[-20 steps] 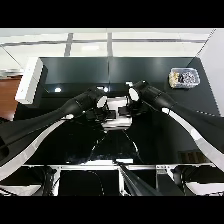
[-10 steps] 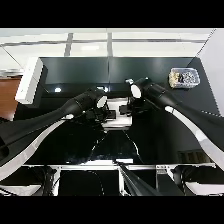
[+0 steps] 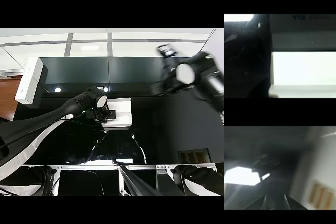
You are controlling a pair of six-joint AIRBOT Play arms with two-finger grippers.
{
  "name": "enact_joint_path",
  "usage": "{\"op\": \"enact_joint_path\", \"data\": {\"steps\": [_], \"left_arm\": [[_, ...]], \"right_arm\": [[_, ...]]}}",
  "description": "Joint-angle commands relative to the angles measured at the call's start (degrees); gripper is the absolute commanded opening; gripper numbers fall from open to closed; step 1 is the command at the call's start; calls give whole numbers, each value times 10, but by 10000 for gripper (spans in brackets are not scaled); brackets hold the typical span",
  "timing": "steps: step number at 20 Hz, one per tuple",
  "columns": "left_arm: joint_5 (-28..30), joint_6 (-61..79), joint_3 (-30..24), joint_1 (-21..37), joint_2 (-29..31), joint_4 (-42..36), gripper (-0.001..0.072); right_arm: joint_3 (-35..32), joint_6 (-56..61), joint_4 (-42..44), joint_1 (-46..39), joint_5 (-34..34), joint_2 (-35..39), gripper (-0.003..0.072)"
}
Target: Fold the box and place the chain.
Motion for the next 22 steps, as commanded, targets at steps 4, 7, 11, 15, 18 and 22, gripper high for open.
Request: {"op": "enact_joint_path", "data": {"steps": [4, 7, 11, 15, 18, 22], "left_arm": [[1, -1, 0, 3, 0, 0, 26], [1, -1, 0, 3, 0, 0, 26], [5, -1, 0, 3, 0, -2, 26], [5, -1, 0, 3, 0, -2, 26], [7, -1, 0, 3, 0, -2, 26], [6, -1, 0, 3, 0, -2, 26]], "right_arm": [[-55, 5, 3, -214, -206, -12, 679], [-44, 16, 107, -275, -274, -85, 678], [89, 61, 111, -312, -249, -230, 677], [269, 63, 95, -330, -170, -378, 677], [360, 68, 85, -341, -139, -457, 676], [385, 78, 81, -351, -137, -497, 637]]}}
